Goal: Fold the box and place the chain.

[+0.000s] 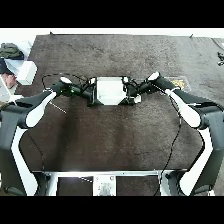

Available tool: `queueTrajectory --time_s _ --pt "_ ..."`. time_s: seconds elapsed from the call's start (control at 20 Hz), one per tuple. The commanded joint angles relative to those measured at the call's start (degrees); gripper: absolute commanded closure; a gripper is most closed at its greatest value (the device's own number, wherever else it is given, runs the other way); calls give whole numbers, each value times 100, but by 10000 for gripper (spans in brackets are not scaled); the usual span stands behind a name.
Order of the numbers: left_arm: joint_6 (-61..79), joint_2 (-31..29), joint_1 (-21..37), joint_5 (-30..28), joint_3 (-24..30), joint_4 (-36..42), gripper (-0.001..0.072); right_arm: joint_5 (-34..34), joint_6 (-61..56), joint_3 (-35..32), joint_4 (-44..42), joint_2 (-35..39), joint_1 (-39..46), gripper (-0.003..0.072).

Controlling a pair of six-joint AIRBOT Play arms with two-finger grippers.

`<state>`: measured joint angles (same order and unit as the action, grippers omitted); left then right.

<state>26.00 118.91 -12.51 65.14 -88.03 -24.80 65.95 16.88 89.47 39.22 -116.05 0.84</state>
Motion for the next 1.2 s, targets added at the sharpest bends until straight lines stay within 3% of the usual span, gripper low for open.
queueTrajectory --time_s 0.0,0.85,0.9,0.95,1.15 --pt "-2 -2 7 -24 0 -2 365 4 -2 -2 0 -4 -7 473" --pt "-2 -2 7 -13 0 -2 365 -74 -4 -2 -2 9 -7 472" --pt "-2 -2 7 -15 0 -2 365 -74 -4 0 -9 22 -7 408" --pt "-2 -2 7 -17 0 -2 365 -85 -4 0 -9 46 -4 109" --pt "-2 -2 7 -15 0 -2 365 -57 -22 -2 22 170 -2 88"
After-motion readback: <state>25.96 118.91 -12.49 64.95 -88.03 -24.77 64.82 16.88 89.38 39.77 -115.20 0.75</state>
